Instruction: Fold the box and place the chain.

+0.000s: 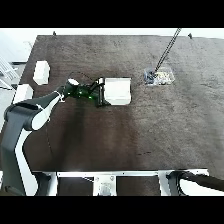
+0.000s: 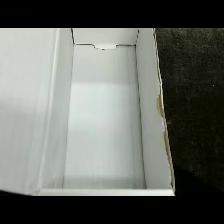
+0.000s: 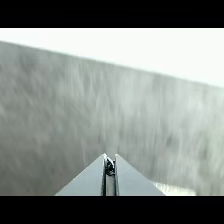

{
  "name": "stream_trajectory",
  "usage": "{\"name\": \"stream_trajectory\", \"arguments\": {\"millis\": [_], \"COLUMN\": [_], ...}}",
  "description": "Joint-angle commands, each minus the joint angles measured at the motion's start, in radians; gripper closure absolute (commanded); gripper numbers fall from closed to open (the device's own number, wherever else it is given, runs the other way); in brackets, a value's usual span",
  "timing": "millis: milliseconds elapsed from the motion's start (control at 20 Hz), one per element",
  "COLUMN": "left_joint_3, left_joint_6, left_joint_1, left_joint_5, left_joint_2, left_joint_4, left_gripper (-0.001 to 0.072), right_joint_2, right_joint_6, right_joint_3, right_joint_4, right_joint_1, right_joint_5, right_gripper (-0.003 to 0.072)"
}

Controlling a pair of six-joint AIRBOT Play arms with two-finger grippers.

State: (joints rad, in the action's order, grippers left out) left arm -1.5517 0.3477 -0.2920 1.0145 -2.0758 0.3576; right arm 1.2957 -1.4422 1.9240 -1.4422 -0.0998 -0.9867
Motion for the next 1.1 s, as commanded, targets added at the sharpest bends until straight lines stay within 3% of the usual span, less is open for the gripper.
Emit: {"name": "stream_trajectory", "arguments": {"millis": [0, 250, 600, 1050], "left_joint_3": [0.000, 0.000, 0.000, 0.000], "left_joint_6": [0.000, 0.000, 0.000, 0.000], "left_joint_1": [0.001, 0.001, 0.001, 0.001], "left_joint_5": [0.000, 0.000, 0.000, 0.000], "left_joint_2": [0.000, 0.000, 0.000, 0.000], "left_joint_4": [0.000, 0.000, 0.000, 0.000], "left_gripper": [0.0374, 0.0375, 0.0374, 0.0375], "right_joint_2": [-0.125, -0.154, -0.154, -0.090], "right_joint_6": [0.034, 0.056, 0.036, -0.050], "right_joint_3": [0.001, -0.009, -0.145, -0.386], "right_joint_4": [-0.037, -0.044, -0.043, -0.008], "right_joint_1": [-0.087, -0.229, -0.356, -0.435], "right_joint_5": [0.043, 0.006, 0.008, 0.203], "right_gripper": [0.0675, 0.0675, 0.0675, 0.0675]}}
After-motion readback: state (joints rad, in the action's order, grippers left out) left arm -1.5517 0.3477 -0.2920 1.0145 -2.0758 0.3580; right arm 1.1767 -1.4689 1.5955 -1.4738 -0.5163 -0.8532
